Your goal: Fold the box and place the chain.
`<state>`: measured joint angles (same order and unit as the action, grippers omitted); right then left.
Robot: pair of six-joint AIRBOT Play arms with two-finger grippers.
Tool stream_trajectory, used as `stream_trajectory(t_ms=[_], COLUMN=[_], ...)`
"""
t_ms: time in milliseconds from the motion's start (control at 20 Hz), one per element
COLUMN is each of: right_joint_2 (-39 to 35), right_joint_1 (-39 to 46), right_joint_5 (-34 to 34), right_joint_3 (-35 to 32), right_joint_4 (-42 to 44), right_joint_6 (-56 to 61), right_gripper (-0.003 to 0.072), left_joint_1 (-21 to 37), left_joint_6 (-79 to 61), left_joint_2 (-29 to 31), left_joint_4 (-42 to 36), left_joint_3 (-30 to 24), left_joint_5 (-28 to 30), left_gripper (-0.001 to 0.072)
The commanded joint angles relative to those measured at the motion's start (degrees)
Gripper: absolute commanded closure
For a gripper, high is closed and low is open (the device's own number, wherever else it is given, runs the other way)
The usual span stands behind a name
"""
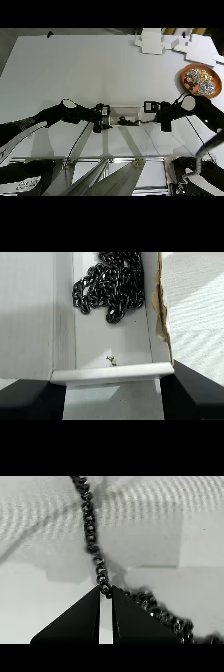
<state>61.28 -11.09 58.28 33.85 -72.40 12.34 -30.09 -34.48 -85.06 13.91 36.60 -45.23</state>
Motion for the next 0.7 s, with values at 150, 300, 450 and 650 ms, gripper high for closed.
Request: stream_trajectory(t_ms=[150, 300, 450, 650], right_joint_2=[-16.5, -18.8, -18.7, -16.3], right_joint_1=[0.0, 0.0, -3.3, -14.0], right_joint_5=[1.5, 0.7, -3.0, -14.6], right_joint_3=[0.1, 0.1, 0.1, 0.1], right_joint_4=[12.1, 31.1, 46.4, 43.5], right_joint_6=[7.4, 6.6, 1.0, 0.0], right_gripper=[0.0665, 0.0665, 0.0665, 0.0665], left_joint_1=[0.0, 0.0, 0.0, 0.0], left_joint_6=[0.0, 0.0, 0.0, 0.0], left_joint_2=[0.0, 0.0, 0.0, 0.0], left_joint_4=[0.0, 0.0, 0.0, 0.0], left_joint_3=[0.0, 0.0, 0.0, 0.0], left_joint_5=[0.0, 0.0, 0.0, 0.0], left_gripper=[0.0559, 0.0559, 0.0559, 0.0559])
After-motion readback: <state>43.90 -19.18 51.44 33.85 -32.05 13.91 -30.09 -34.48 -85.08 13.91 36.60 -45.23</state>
